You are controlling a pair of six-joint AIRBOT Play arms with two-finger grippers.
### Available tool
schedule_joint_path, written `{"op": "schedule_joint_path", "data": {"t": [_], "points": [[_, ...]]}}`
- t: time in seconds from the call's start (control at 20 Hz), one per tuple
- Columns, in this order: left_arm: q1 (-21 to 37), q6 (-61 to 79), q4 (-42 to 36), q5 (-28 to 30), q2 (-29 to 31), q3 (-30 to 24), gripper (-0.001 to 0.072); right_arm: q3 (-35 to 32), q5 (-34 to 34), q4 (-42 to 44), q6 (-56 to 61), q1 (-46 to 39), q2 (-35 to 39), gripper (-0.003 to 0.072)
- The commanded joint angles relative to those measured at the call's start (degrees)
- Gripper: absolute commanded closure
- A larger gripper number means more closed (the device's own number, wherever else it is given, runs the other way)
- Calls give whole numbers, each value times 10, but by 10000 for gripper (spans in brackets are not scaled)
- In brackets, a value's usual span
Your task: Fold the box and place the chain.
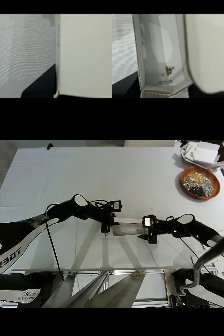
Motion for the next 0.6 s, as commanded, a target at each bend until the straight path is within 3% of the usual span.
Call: {"op": "schedule_joint_path", "data": {"t": [0.0,0.55], "points": [[0,0,0,0,0,0,699,0,-3,-2,1,0,-1,295],[0,0,0,0,0,0,699,0,-5,-2,1,0,-1,276]]}}
